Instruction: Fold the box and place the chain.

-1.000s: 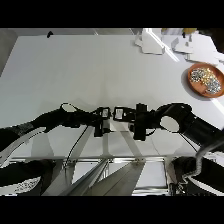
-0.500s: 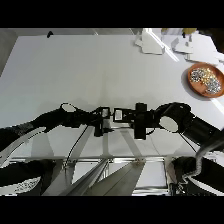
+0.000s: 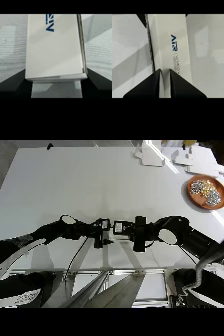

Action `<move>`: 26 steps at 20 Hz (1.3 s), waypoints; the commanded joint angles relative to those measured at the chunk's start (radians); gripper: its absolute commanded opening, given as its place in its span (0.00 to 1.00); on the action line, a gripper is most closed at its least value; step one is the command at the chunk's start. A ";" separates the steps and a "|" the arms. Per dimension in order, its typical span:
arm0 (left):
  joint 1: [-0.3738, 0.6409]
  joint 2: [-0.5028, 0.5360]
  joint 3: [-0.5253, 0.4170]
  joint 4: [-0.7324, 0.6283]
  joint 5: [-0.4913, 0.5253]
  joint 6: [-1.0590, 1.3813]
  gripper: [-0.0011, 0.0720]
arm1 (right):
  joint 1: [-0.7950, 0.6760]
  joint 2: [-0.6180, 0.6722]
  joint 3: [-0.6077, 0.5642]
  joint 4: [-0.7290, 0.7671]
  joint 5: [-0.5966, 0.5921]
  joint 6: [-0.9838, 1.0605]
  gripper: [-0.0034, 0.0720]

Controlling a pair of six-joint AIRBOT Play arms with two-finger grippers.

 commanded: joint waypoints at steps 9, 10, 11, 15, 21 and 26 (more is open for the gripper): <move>0.000 0.001 0.000 0.000 -0.003 -0.001 0.30 | 0.000 0.051 -0.019 0.166 0.006 0.000 0.44; 0.000 0.000 0.000 0.000 -0.003 -0.001 0.30 | 0.000 0.062 -0.019 0.182 0.000 0.000 0.44; 0.000 0.000 0.000 0.000 -0.003 -0.001 0.30 | 0.000 0.067 -0.019 0.189 -0.009 0.000 0.44; 0.000 0.000 0.000 0.000 -0.003 -0.001 0.30 | 0.000 0.056 -0.019 0.193 -0.082 0.009 0.17; 0.000 0.000 0.000 0.000 -0.003 -0.001 0.30 | 0.000 -0.037 -0.020 0.167 -0.069 0.101 0.07; 0.000 0.000 0.000 0.000 -0.003 -0.001 0.30 | 0.000 -0.057 -0.021 0.170 -0.023 0.098 0.07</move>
